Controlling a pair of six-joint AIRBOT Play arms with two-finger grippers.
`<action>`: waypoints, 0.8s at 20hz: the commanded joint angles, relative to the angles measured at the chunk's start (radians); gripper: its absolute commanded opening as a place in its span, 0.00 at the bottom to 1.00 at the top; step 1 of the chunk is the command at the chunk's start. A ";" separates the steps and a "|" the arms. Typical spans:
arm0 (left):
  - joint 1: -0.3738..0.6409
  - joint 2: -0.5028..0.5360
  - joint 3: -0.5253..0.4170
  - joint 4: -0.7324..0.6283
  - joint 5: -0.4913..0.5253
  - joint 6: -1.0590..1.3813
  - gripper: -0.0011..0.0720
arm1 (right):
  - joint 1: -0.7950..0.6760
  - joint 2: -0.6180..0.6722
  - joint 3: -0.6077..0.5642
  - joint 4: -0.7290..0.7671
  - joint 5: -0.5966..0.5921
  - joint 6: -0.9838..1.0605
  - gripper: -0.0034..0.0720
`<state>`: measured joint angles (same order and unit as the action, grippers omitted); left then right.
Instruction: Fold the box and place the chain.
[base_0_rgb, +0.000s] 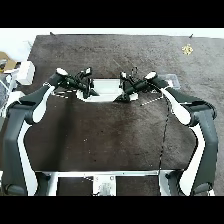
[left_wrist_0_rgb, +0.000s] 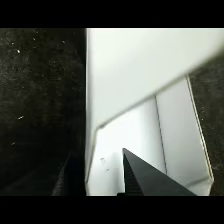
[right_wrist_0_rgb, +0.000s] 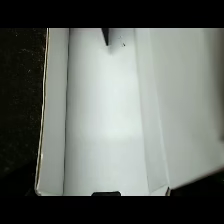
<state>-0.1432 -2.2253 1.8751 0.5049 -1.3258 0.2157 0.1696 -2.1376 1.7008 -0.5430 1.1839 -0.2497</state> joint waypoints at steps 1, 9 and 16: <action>0.027 0.034 0.006 -0.045 -0.061 -0.035 0.50 | 0.000 -0.001 0.000 0.001 -0.002 0.000 0.70; 0.095 0.145 -0.005 -0.085 -0.223 -0.319 0.49 | 0.000 -0.001 0.000 0.001 -0.002 0.000 0.70; 0.003 0.147 -0.041 -0.084 -0.193 -0.313 0.03 | 0.000 -0.001 0.001 0.001 -0.002 0.000 0.70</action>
